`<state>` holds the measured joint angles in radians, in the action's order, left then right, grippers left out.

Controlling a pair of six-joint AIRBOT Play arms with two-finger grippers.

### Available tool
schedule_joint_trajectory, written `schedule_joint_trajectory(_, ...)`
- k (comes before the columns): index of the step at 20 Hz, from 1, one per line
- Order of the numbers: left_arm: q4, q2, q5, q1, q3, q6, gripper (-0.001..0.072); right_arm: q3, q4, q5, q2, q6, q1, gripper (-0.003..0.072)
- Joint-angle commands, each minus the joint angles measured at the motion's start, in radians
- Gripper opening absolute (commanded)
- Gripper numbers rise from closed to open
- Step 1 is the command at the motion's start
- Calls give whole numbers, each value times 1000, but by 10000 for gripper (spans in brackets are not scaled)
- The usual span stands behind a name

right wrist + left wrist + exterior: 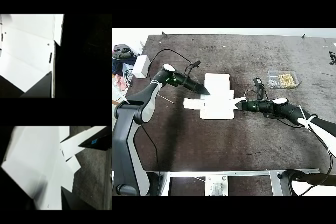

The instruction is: Fold the box and place the chain.

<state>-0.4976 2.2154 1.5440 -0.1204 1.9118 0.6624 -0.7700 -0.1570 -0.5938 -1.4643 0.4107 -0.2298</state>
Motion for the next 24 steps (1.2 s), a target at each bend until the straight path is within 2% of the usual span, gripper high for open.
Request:
schedule_joint_trajectory(1,0,1,10,-3,1,-13,135,0,-4,1,-1,0,-1,8)
schedule_joint_trajectory(2,2,1,10,-4,1,-13,103,0,-4,0,-1,0,-2,8)
schedule_joint_trajectory(3,3,1,11,-4,1,-23,7,0,-8,0,-1,0,-1,9)
schedule_joint_trajectory(4,3,1,18,-3,1,-54,12,0,-20,0,0,0,-2,55)
schedule_joint_trajectory(5,3,1,26,-3,1,-82,11,0,-27,0,0,0,0,322)
schedule_joint_trajectory(6,3,0,32,-3,1,-107,11,0,-30,0,4,0,6,519)
schedule_joint_trajectory(12,32,-4,24,-3,1,-479,10,0,-60,-1,95,1,120,517)
schedule_joint_trajectory(16,43,-3,-78,-2,1,-726,9,0,-72,4,102,0,149,517)
schedule_joint_trajectory(20,41,-2,-155,-2,0,-835,8,0,-127,48,102,0,148,517)
schedule_joint_trajectory(24,43,-3,-240,7,-46,-900,7,0,-135,113,102,0,148,517)
